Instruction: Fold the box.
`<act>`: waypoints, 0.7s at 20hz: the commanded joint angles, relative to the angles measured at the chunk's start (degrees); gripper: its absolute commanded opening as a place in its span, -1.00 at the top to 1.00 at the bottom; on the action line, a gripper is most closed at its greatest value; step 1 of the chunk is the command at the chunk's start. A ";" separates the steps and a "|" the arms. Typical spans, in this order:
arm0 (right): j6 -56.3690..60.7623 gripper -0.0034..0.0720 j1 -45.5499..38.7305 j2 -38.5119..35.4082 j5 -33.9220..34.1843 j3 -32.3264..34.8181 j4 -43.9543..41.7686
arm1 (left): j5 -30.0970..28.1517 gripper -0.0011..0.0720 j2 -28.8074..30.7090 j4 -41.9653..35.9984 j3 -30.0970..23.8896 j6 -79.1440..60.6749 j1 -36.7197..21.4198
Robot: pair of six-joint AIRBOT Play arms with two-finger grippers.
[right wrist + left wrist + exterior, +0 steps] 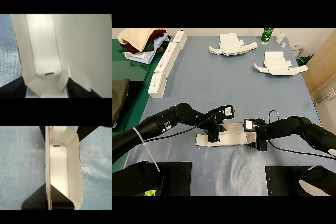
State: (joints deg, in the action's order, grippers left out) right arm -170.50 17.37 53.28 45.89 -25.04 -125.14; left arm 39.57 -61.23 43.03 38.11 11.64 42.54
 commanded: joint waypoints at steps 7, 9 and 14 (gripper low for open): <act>-1.88 -0.99 -0.02 2.89 -0.42 -0.07 -1.36 | -0.07 0.93 0.02 0.02 0.04 0.00 -0.02; -1.88 -0.99 -0.02 3.37 -1.03 -0.07 -1.44 | -0.07 0.93 0.02 0.02 0.04 0.00 -0.02; -1.88 -0.96 -0.02 4.66 -1.05 -0.13 -1.62 | -0.07 0.93 0.02 0.02 0.04 0.00 -0.02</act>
